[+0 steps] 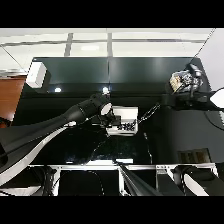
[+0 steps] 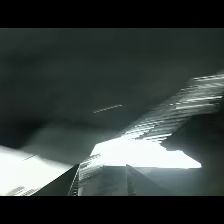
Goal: Fold the box and place the chain.
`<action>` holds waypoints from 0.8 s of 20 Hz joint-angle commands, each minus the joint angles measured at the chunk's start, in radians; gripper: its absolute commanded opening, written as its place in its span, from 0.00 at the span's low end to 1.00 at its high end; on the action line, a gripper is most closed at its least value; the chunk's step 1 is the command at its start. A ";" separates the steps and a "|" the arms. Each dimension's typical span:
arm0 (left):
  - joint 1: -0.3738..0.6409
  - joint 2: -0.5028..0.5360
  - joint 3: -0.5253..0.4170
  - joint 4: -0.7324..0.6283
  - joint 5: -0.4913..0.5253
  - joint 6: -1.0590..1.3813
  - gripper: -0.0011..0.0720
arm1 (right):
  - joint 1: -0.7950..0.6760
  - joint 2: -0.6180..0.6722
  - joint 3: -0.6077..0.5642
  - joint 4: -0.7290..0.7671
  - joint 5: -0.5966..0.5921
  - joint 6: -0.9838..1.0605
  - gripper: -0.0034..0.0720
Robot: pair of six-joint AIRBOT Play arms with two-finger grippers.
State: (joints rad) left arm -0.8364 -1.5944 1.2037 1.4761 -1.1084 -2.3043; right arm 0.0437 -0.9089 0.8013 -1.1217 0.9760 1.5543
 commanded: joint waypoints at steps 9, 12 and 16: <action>0.001 0.000 0.000 0.000 0.001 0.000 0.06 | -0.192 -0.498 0.113 -0.237 -0.378 0.223 0.90; 0.001 0.000 0.000 0.000 0.000 0.000 0.06 | -0.191 -0.639 0.260 -0.236 -0.321 0.222 0.90; 0.001 0.000 0.000 0.000 0.000 0.000 0.06 | -0.192 -0.656 0.298 -0.224 -0.266 0.202 0.07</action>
State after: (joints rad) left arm -0.8364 -1.5944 1.2037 1.4761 -1.1080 -2.3043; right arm -0.1467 -1.5219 1.0500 -1.3506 0.6575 1.7691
